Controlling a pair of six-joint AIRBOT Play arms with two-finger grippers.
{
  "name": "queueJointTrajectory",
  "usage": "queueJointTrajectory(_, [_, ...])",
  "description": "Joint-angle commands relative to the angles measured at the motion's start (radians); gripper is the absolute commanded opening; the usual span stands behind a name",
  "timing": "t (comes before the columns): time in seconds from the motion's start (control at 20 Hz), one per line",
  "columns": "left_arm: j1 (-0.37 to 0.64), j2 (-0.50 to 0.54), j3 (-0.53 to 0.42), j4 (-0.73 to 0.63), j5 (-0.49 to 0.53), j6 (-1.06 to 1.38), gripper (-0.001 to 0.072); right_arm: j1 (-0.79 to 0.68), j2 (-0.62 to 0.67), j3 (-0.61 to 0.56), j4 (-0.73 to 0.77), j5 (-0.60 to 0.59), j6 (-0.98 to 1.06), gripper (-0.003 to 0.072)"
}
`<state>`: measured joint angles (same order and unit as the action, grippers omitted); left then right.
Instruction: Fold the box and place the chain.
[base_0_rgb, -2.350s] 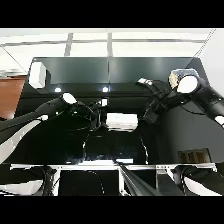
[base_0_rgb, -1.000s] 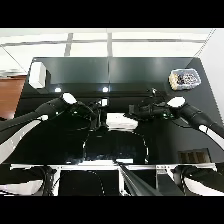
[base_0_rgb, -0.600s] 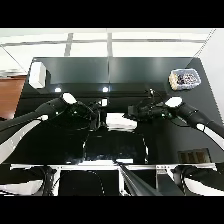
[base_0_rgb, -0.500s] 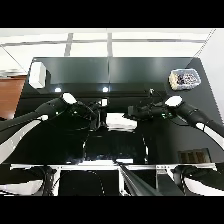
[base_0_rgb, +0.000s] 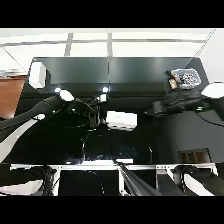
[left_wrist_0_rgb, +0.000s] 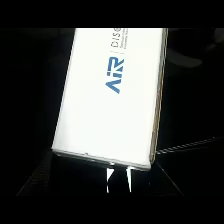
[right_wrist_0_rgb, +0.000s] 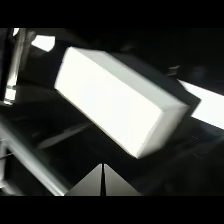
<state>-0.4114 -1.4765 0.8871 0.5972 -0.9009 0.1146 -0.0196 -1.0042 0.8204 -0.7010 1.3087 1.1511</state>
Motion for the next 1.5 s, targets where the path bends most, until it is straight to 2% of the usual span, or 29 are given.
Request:
queueJointTrajectory(0.0, [0.019,0.044,0.026,0.082,-0.008,-0.143,0.0720,-0.144,0.174,0.006,-0.154,0.119,0.050,0.0016])
queueJointTrajectory(0.05, [0.023,0.067,0.035,0.068,-0.025,-0.164,0.0720,-0.174,0.208,0.006,-0.164,0.129,0.054,0.0016])
queueJointTrajectory(0.2, [-0.022,0.099,0.117,-0.132,-0.027,-0.168,0.0720,-0.211,0.265,0.006,-0.154,0.106,0.072,0.0016])
queueJointTrajectory(0.25, [-0.053,0.092,0.151,-0.127,-0.018,-0.167,0.0720,-0.211,0.265,0.006,-0.140,0.103,0.072,0.0016])
queueJointTrajectory(0.45, [-0.169,-0.037,0.299,0.084,-0.027,-0.236,0.0717,-0.211,0.265,-0.011,-0.120,0.081,0.072,0.0016])
queueJointTrajectory(0.55, [-0.200,-0.120,0.369,0.209,-0.119,-0.307,0.0717,-0.211,0.265,-0.017,-0.122,0.077,0.071,0.0016])
queueJointTrajectory(0.6, [-0.204,-0.143,0.388,0.225,-0.161,-0.306,0.0718,-0.211,0.265,-0.018,-0.123,0.075,0.069,0.0016])
queueJointTrajectory(1.0, [-0.203,-0.181,0.389,0.186,-0.185,-0.208,0.0715,-0.211,0.265,-0.018,-0.123,-0.016,0.043,0.0017])
queueJointTrajectory(1.45, [-0.204,-0.191,0.390,0.168,-0.179,-0.212,0.0715,-0.211,0.265,-0.018,-0.130,-0.023,0.034,0.0017])
